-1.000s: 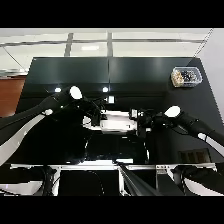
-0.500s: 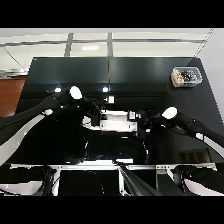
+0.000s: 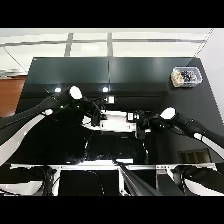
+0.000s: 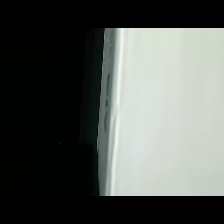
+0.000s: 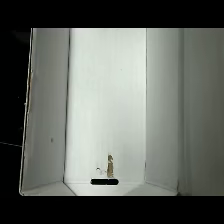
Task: Fold the box and place the chain.
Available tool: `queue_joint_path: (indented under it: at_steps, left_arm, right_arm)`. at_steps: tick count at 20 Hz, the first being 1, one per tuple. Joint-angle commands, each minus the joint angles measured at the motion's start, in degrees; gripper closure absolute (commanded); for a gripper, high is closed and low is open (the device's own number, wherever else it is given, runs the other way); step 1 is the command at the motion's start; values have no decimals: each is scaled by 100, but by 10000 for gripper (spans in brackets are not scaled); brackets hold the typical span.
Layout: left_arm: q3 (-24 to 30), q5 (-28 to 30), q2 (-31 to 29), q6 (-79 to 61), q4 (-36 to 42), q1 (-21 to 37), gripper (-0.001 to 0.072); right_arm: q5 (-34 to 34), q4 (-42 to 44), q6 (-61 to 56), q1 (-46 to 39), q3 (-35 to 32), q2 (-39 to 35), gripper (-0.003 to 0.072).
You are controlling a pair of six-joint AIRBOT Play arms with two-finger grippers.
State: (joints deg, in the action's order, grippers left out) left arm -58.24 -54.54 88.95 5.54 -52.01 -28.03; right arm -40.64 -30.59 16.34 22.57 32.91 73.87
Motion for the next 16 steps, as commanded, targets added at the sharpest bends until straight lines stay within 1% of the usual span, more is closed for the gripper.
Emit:
queue_joint_path:
  at_steps: [1,2,5,6,7,11,13,15,16]
  left_arm:
    - [2,4,4,0,0,-2,684]
    - [2,7,2,0,0,-2,684]
    - [2,-81,2,24,0,-2,684]
    - [2,-131,2,24,-2,-2,684]
    - [2,-153,2,24,-2,-2,684]
    - [0,-179,2,26,-2,-2,684]
    - [-44,-393,-11,39,-11,13,676]
    - [-212,-824,-24,310,-26,103,390]
    - [-297,-984,-46,573,-44,170,385]
  right_arm:
    - [24,-11,0,4,4,2,34]
    - [24,-11,0,4,2,4,67]
    - [22,-11,-4,4,2,2,68]
    - [20,-13,-2,4,2,2,151]
    - [20,-13,-2,4,2,2,204]
    - [20,-13,-2,4,2,2,204]
    - [17,-15,0,4,2,4,204]
    - [9,-37,-2,4,2,4,204]
    - [-13,-59,0,4,2,4,205]
